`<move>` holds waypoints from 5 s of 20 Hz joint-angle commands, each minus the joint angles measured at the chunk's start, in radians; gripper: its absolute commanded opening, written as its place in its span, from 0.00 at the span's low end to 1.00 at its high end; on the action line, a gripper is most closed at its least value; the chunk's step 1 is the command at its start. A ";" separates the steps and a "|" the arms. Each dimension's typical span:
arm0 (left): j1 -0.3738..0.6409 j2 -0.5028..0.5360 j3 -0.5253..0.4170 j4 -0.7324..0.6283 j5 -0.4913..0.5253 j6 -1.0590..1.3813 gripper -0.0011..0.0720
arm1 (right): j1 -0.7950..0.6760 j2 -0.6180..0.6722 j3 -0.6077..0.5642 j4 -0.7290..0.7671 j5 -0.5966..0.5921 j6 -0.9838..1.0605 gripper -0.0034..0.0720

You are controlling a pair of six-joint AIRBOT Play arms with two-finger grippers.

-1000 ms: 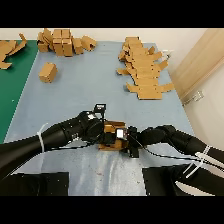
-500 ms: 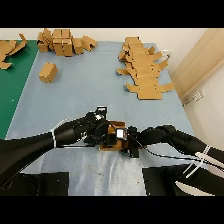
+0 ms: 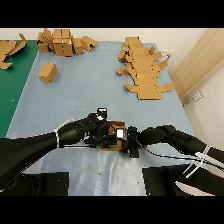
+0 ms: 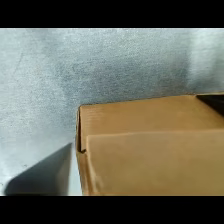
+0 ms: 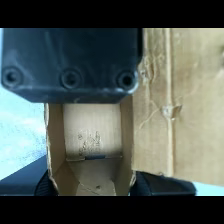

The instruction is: Fold the box.

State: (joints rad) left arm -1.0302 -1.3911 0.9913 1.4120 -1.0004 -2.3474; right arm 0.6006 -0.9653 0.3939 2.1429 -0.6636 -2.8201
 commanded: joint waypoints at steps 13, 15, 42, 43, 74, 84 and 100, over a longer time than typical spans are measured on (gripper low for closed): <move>-0.011 -0.019 0.001 0.001 0.022 -0.052 0.39 | 0.000 0.000 0.000 0.001 0.000 0.000 0.73; -0.011 -0.019 0.001 0.002 0.033 -0.051 0.03 | 0.000 0.000 0.000 0.000 0.000 0.000 0.73; 0.003 -0.016 0.109 0.004 -0.095 -0.024 0.72 | 0.000 0.000 0.000 0.000 0.000 0.000 0.73; 0.003 -0.016 0.126 0.014 -0.109 -0.024 0.72 | 0.000 0.000 0.000 0.001 0.000 0.000 0.73; 0.003 -0.016 0.223 0.093 -0.270 0.030 0.03 | 0.000 0.000 0.000 0.001 0.000 0.001 0.73; 0.203 0.249 0.021 0.101 -0.306 0.245 0.03 | 0.000 0.000 0.000 0.000 -0.001 0.000 0.73; 0.836 0.046 -0.166 -1.084 0.266 2.510 0.03 | -0.001 0.000 0.000 0.000 0.000 0.000 0.73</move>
State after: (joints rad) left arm -0.1944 -1.2549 0.8124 0.5472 -0.7620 -0.1955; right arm 0.6006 -0.9661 0.3939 2.1426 -0.6624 -2.8197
